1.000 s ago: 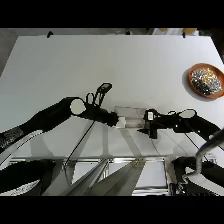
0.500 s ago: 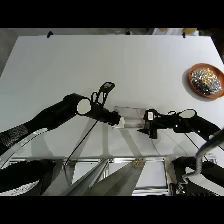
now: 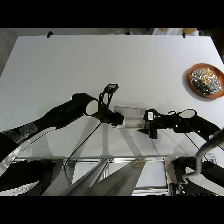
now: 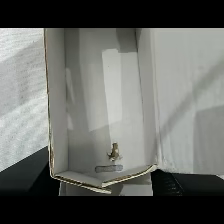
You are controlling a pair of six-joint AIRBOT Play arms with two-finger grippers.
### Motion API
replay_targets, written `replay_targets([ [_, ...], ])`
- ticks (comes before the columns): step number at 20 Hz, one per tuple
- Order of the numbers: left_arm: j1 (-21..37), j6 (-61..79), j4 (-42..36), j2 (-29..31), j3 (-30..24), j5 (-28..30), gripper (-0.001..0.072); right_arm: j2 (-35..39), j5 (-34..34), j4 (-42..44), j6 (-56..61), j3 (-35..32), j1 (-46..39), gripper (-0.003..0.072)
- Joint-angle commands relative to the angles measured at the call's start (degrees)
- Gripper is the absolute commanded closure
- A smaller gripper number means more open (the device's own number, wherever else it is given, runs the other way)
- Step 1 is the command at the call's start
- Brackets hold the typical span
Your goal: Fold the box and place the chain.
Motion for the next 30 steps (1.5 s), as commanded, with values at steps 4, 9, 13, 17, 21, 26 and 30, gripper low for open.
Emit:
replay_targets([
  [4, -0.87, -10.43, 6.14, -1.49, 2.6, -3.85, 0.0366, 0.02, 0.0, 0.0, 0.0, -0.02, -0.02, 0.0357],
  [9, -2.89, -17.88, 9.51, -6.78, 9.66, -10.97, 0.037, 0.02, 0.0, -0.02, -0.02, -0.02, 0.0, 0.0357],
  [13, -4.04, -23.85, 9.64, -11.96, 15.56, -18.21, 0.0398, 0.02, 0.0, 0.0, 0.0, -0.02, -0.02, 0.0357],
  [17, -4.13, -29.49, 9.92, -14.29, 16.59, -19.08, 0.0399, 0.02, 0.0, -0.02, -0.02, -0.02, 0.0, 0.0357],
  [21, -4.37, -31.06, 11.69, -14.97, 16.59, -19.39, 0.0508, 0.02, 0.0, -0.02, -0.02, -0.02, -0.02, 0.0357],
  [26, -4.79, -30.62, 12.85, -15.28, 16.59, -19.74, 0.0566, 0.02, 0.0, 0.0, -0.02, -0.02, -0.02, 0.0357],
  [30, -5.16, -30.49, 13.33, -15.56, 16.59, -19.87, 0.0707, 0.02, 0.0, -0.02, -0.02, -0.02, 0.0, 0.0357],
])
